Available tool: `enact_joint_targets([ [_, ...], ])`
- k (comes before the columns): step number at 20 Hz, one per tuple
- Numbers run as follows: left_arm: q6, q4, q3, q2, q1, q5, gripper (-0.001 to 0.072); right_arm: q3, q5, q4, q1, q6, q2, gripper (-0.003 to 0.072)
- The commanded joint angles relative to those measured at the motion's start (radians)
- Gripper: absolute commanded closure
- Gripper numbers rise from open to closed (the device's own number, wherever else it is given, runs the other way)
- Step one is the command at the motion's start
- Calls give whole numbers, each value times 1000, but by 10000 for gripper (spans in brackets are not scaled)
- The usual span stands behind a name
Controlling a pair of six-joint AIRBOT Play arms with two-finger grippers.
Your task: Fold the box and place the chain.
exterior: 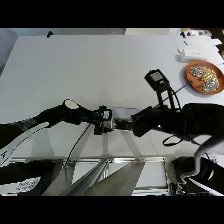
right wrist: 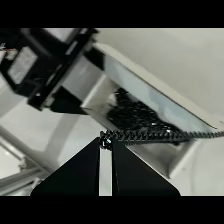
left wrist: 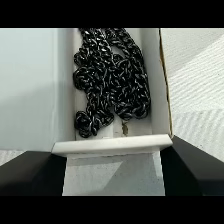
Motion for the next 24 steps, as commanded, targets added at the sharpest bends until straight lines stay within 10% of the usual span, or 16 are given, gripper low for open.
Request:
enact_joint_targets([
  [1,0,0,0,1,1,0,569,0,-60,-6,72,40,2,670],
  [11,0,0,0,1,1,0,569,-48,-82,-116,72,115,-135,663],
  [16,0,0,0,1,1,0,569,-52,-115,-114,72,103,-257,507],
  [24,0,0,0,1,1,0,569,58,-35,-252,-165,98,-52,509],
])
